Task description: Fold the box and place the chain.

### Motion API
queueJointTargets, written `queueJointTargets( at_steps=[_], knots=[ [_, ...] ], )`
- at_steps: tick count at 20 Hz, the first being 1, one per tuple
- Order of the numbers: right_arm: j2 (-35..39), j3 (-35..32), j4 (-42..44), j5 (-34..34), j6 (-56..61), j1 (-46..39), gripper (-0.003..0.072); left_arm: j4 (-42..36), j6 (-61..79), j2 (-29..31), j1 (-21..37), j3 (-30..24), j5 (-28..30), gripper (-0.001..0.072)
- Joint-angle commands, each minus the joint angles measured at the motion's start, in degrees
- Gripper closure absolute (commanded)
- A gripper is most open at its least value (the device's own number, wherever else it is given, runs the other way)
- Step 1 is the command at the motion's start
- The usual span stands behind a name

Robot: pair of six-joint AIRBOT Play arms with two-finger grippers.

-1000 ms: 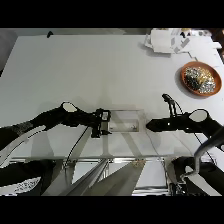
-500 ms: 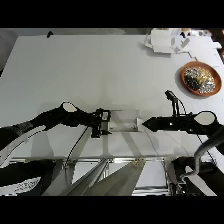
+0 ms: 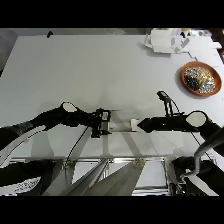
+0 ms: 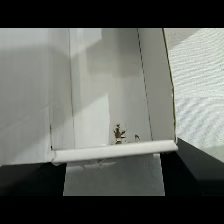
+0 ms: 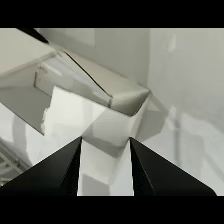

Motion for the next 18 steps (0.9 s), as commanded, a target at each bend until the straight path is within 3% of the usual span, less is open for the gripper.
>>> queueJointTargets(
  at_steps=[1, 4, 7, 9, 18],
  knots=[
    [-1.0, 4.5, -6.1, -3.7, 10.8, 5.3, 0.0346, 0.0, 0.0, 0.0, 0.0, 0.0, 0.0, 0.0560],
    [-5.3, 8.4, -15.6, -2.3, 21.8, 10.5, 0.0343, 0.0, 0.0, 0.0, 0.0, 0.0, 0.0, 0.0560],
    [-8.9, 9.9, -18.6, -2.3, 28.4, 15.3, 0.0275, 0.0, 0.0, 0.0, 0.0, 0.0, 0.0, 0.0560],
    [-10.0, 10.8, -20.7, -2.4, 31.4, 17.5, 0.0275, 0.0, 0.0, 0.0, 0.0, 0.0, 0.0, 0.0560],
    [-10.1, 14.9, -30.4, 2.1, 44.1, 18.3, 0.0276, 0.0, 0.0, 0.0, 0.0, 0.0, 0.0, 0.0560]
  ],
)
